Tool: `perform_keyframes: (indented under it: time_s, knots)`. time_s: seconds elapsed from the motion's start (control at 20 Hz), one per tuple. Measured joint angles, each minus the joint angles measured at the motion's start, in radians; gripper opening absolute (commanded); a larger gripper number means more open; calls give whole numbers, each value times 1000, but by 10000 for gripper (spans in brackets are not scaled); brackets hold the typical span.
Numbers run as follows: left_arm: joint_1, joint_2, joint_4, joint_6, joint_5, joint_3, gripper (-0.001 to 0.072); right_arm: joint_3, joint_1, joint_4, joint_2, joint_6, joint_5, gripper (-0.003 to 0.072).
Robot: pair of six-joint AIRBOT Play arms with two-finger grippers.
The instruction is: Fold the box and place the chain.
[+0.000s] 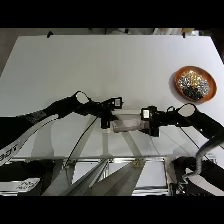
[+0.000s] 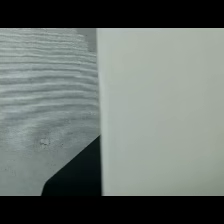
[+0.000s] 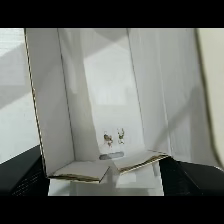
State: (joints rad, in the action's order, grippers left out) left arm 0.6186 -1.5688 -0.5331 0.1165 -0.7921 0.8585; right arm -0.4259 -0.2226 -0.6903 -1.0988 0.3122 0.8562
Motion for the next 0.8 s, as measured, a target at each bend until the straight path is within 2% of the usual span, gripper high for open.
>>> perform_keyframes:
  time_s: [0.55,0.6,0.65,0.8]
  knots:
    - [0,0,1,-2,2,0,9,0,0,41,-84,54,-10,625]
    - [0,0,1,-2,2,0,9,0,0,43,-88,56,-11,575]
    - [0,0,1,-2,2,0,9,0,0,43,-90,59,-14,487]
    - [0,0,1,-2,1,0,9,-1,0,44,-94,62,-14,379]
